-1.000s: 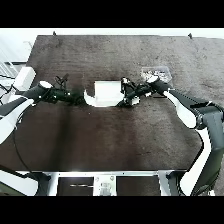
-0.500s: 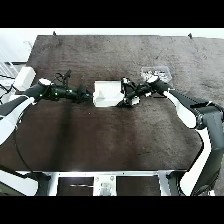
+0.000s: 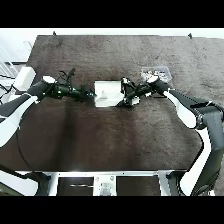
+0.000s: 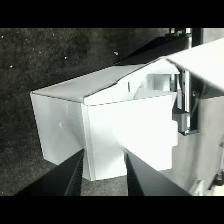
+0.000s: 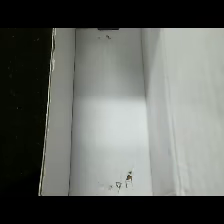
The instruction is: Fold the box and place the chain.
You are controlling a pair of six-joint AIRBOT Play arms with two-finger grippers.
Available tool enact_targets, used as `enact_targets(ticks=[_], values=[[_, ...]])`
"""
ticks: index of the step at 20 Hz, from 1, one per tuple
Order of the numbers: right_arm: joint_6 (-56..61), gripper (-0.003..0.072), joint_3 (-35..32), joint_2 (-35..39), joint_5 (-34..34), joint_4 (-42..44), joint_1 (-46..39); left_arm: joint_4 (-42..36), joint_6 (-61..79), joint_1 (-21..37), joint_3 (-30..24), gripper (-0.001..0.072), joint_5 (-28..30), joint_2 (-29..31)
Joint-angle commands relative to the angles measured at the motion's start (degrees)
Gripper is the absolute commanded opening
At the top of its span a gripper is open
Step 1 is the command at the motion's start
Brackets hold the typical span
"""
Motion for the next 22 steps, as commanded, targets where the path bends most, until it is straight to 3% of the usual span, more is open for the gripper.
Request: enact_targets(ticks=[1,10,22], values=[[0.0,0.0586,0.0,0.0,0.0,0.0,0.0,9.3,-8.3,-2.1,3.6,0.031,0.3,0.0],[0.0,0.0586,0.0,0.0,0.0,0.0,0.0,27.3,-26.8,-8.3,9.0,0.0309,1.5,-0.1],[0.0,0.0585,0.0,0.0,0.0,0.0,0.0,36.6,-37.2,-13.0,10.0,0.0307,4.9,-0.1]])
